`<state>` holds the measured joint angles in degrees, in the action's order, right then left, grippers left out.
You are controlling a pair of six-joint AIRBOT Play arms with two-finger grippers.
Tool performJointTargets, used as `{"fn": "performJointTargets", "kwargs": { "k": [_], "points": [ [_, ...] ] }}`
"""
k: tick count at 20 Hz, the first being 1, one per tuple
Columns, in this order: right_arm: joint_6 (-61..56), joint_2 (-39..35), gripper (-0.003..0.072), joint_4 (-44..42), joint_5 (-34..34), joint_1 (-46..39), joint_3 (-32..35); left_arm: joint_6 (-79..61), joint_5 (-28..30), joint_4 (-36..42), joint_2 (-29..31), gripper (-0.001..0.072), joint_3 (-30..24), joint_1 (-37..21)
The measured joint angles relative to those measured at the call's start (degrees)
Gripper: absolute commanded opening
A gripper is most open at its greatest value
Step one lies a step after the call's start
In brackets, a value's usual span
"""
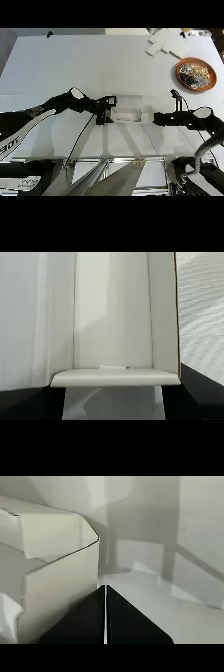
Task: Fold the box and place the chain.
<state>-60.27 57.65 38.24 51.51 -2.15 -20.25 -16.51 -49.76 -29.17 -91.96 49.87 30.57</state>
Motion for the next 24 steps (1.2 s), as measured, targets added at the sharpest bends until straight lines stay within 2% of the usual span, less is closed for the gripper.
{"fn": "performJointTargets", "kwargs": {
  "k": [2, 5, 9, 12, 18, 21, 24],
  "points": [
    [1.9, 0.0, 0.0215, -3.7, 1.1, 0.0, 0.0, 0.0, 0.0, 0.0, 0.0, 0.0326, 0.0, 0.0],
    [3.5, 0.0, 0.0261, -6.7, 2.7, 0.0, 0.0, 0.0, 0.0, 0.0, 0.0, 0.0326, 0.0, 0.0],
    [4.4, -0.4, 0.0285, -8.8, 4.1, 0.0, 0.0, 0.0, 0.0, 0.0, 0.0, 0.0326, 0.0, 0.0],
    [4.6, -1.2, 0.0344, -9.5, 4.9, 0.0, 0.0, 0.0, 0.0, 0.0, 0.0, 0.0326, 0.0, 0.0],
    [3.1, -1.7, 0.0344, -9.6, 4.8, 0.5, -1.5, 0.0, 0.0, 0.0, 0.0, 0.0326, 0.0, 0.0],
    [-1.9, -1.1, 0.0344, -5.6, 2.9, 4.6, -4.9, 0.0, 0.0, 0.0, 0.0, 0.0326, 0.0, 0.0],
    [-10.8, 1.5, 0.0347, 2.6, -0.2, 11.6, -8.5, 0.0, 0.0, 0.0, 0.0, 0.0326, 0.0, 0.0]
  ]
}}
